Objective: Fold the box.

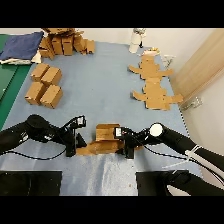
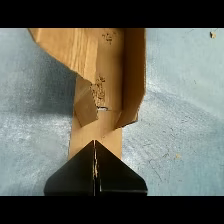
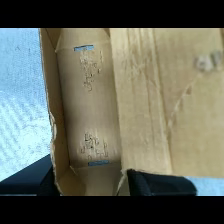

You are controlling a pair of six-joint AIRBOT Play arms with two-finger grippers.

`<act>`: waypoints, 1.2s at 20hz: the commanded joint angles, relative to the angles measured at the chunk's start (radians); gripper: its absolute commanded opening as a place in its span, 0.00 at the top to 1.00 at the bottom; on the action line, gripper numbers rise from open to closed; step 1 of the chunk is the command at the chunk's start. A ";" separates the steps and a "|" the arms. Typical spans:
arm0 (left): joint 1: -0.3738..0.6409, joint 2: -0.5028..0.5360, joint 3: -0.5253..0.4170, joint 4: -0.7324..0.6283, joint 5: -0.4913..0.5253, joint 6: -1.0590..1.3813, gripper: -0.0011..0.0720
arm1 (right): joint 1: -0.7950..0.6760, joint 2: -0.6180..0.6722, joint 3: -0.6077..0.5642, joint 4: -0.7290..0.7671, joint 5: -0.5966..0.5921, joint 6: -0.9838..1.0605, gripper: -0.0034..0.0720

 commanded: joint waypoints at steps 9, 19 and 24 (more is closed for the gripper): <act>-0.034 -0.016 0.008 -0.047 0.010 -0.020 0.27 | 0.000 -0.001 0.000 0.000 0.000 0.000 0.29; -0.161 -0.016 0.008 -0.013 0.146 0.215 0.26 | 0.000 -0.001 0.000 0.000 0.000 0.000 0.29; -0.203 -0.016 0.008 -0.016 0.147 0.174 0.26 | 0.000 -0.001 0.000 0.000 0.000 0.000 0.29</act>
